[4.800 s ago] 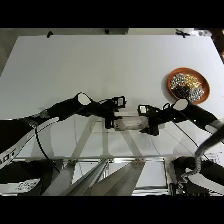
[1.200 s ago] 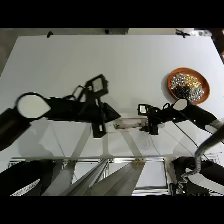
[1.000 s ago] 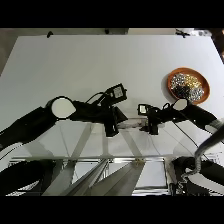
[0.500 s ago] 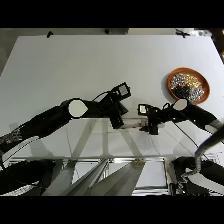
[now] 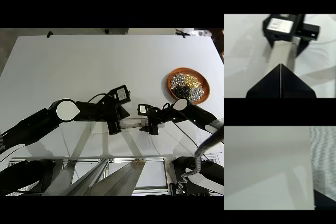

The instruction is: Fold the box and place the chain.

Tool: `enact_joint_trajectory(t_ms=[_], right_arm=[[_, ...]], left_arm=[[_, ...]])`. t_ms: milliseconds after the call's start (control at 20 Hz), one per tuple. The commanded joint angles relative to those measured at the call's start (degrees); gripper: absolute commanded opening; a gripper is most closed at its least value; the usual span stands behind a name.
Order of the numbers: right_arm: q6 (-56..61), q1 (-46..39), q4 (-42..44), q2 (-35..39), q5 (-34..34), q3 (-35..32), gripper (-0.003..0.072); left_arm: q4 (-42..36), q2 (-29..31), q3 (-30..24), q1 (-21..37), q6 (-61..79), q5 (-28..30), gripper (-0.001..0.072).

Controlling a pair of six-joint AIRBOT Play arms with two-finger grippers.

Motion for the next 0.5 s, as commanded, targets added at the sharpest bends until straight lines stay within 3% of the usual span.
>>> enact_joint_trajectory(t_ms=[0, 200, 450], right_arm=[[0.0, 0.0, 0.0, 0.0, 0.0, 0.0, 0.0457], [0.0, 0.0, 0.0, 0.0, 0.0, 0.0, 0.0457], [0.0, 0.0, 0.0, 0.0, -0.1, 0.0, 0.0457]], left_arm=[[0.3, 0.2, -0.4, -2.8, -0.7, -4.3, -0.0001], [3.0, -2.4, -2.5, -9.9, -1.2, 12.2, -0.0001], [2.8, -6.0, -2.5, -7.7, -1.3, 14.3, 0.0000]])
